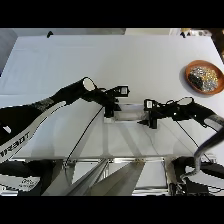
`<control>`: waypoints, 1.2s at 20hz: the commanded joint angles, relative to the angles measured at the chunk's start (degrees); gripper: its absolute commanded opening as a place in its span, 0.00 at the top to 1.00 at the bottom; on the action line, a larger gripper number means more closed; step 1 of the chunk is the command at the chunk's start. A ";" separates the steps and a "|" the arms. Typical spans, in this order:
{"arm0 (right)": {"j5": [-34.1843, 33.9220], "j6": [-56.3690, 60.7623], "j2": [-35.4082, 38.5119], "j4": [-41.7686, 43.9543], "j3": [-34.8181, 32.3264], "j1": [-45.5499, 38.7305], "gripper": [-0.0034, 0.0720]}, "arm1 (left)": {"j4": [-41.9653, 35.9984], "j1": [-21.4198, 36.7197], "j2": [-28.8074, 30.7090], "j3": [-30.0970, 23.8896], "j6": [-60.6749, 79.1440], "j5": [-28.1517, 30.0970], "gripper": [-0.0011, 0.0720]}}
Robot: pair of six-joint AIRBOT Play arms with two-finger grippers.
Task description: Fold the box and place the chain.
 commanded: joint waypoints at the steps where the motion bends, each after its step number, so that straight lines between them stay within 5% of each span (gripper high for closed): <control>1: 0.00 0.04 -0.02 0.02 -0.04 -0.04 0.57 | 0.00 0.02 0.00 -0.02 0.02 -0.02 0.97; 15: 0.07 0.04 -0.02 0.02 -0.04 -0.04 0.56 | -0.31 0.02 0.02 -0.02 0.09 0.59 0.97; 16: 0.07 0.04 -0.02 0.02 -0.04 -0.04 0.56 | -0.17 0.02 0.13 -0.02 0.09 0.52 0.90; 18: 0.07 0.04 -0.02 0.02 -0.04 -0.04 0.56 | 0.33 0.39 0.90 -0.02 0.04 -0.35 0.47; 19: 0.04 0.04 -0.02 0.02 -0.04 -0.04 0.56 | 0.55 0.57 1.62 -0.02 0.00 -0.85 0.36; 24: 0.02 0.04 -0.02 0.02 -0.04 -0.04 0.56 | 10.21 2.73 7.50 -0.02 -5.09 -3.26 0.35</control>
